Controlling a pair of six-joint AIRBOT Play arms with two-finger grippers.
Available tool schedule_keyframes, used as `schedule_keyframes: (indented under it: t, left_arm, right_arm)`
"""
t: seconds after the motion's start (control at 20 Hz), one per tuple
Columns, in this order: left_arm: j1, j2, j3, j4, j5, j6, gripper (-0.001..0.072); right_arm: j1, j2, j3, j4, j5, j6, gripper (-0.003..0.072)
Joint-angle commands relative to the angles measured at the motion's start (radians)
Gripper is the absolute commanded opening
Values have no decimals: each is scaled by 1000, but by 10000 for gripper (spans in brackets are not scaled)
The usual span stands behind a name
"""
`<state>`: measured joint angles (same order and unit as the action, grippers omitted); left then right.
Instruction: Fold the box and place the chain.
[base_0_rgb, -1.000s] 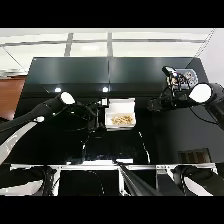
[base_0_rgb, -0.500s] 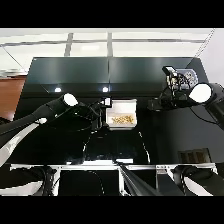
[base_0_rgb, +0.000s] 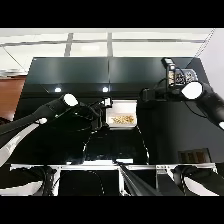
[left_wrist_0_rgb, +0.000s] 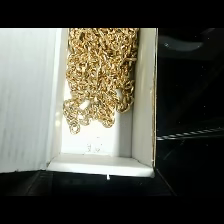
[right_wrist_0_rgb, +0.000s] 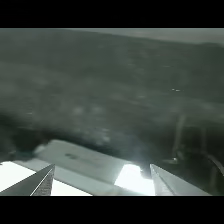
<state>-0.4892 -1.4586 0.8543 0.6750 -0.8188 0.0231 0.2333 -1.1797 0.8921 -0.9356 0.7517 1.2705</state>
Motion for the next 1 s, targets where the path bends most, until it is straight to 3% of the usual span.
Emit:
schedule_keyframes:
  t: [0.0, 0.2, 0.35, 0.95]
  left_arm:
    - [0, 0, 0, 1, 3, 0, 462]
    - [0, 0, 0, 1, 3, 0, 462]
    - [0, 0, 0, 1, 3, 0, 462]
    - [0, 0, 0, 0, 3, 0, 462]
  right_arm:
    - [-1, -92, 1, 285, 134, -414, 720]
    - [-1, -84, 37, 93, 328, -726, 720]
    - [9, -81, 44, 96, 436, -866, 720]
    - [93, -84, 43, 66, 344, -976, 720]
